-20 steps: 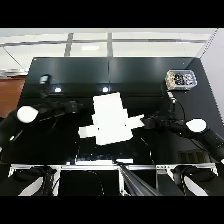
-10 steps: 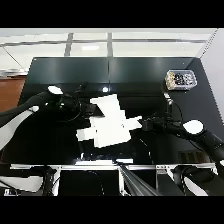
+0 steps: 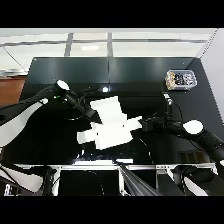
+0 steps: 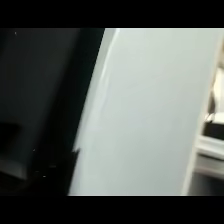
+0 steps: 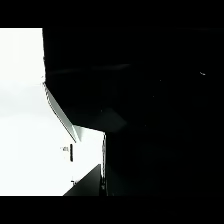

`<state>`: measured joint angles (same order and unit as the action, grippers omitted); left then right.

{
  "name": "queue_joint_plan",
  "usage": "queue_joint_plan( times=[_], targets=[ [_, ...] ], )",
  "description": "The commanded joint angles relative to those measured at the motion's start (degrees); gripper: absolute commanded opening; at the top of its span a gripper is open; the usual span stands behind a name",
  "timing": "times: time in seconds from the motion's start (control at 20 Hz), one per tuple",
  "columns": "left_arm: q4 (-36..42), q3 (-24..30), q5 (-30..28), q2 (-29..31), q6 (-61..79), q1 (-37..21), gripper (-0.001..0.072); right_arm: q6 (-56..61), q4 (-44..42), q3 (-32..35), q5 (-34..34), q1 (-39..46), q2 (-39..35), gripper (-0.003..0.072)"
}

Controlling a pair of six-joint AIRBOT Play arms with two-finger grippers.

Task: Fold the box and place the chain.

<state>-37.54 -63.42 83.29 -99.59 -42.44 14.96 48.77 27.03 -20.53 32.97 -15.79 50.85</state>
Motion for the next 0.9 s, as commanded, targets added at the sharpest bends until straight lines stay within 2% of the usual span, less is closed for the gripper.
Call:
queue_joint_plan(
  times=[0.0,0.05,0.15,0.2,0.35,0.45,0.5,0.6,0.7,0.85],
  targets=[
    [-3.1,-2.5,1.4,-0.4,1.6,1.1,0.0058,0.0,0.2,-0.2,-0.3,0.0,0.0,0.0018],
    [-3.1,-3.3,1.5,-0.3,1.7,1.1,0.0025,0.0,0.8,-0.7,-0.5,0.1,0.0,0.0104],
    [-3.6,-4.9,1.6,0.3,1.7,1.0,0.0024,0.0,3.9,-3.6,0.7,1.0,-0.1,0.067],
    [-4.5,-5.6,1.6,1.1,1.6,1.0,0.0024,0.0,6.5,-6.0,2.5,1.8,-0.2,0.0706],
    [-6.6,-4.3,0.6,6.1,2.0,1.2,0.0022,0.0,17.5,-15.6,10.3,5.4,-0.4,0.0705],
    [-6.3,1.5,-5.7,12.2,7.5,1.9,0.0022,-2.5,25.3,-20.9,15.0,6.6,-0.5,0.0704],
    [-5.8,5.6,-12.4,15.7,13.0,2.8,0.0022,-4.8,27.5,-21.6,15.1,6.3,-0.5,0.0704],
    [-5.9,10.6,-24.8,19.3,26.0,4.5,0.0027,-14.8,27.6,-20.3,16.5,4.5,-0.2,0.0704],
    [-5.8,10.9,-29.8,18.7,37.4,5.7,0.0027,-23.1,27.3,-17.1,14.6,1.3,0.2,0.0704],
    [-5.5,10.8,-36.3,16.9,40.2,7.7,0.0027,-31.4,27.0,-11.7,10.7,-4.4,0.4,0.0704]
  ],
)
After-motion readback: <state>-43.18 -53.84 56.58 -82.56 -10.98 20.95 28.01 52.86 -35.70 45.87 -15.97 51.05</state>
